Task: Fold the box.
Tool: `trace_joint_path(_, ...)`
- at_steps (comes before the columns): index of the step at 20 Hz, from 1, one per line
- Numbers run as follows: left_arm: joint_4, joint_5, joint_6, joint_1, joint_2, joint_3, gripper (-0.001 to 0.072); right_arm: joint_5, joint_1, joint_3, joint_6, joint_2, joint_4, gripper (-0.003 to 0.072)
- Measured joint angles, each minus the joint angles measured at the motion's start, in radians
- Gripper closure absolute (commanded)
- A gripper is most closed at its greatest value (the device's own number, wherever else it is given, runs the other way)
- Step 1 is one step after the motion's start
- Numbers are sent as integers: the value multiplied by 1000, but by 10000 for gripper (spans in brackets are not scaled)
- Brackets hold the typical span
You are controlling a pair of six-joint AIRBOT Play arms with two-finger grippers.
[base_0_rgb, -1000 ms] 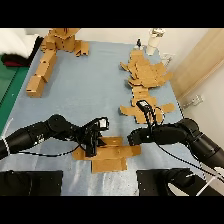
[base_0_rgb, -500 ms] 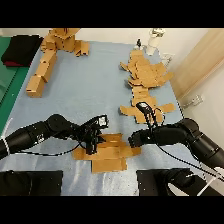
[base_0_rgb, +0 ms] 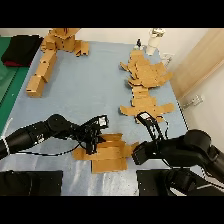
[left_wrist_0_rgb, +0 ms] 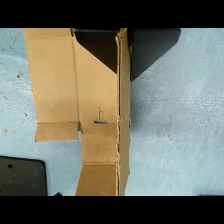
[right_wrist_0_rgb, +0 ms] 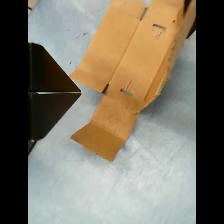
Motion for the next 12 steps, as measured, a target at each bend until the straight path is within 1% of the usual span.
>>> trace_joint_path(6, -14, -61, 0, 0, 0, 0, 696, -60, 61, 0, 29, 29, -67, 687)
trace_joint_path(12, -15, -99, 0, 0, 0, 0, 696, -54, 69, 0, 14, 33, -86, 687)
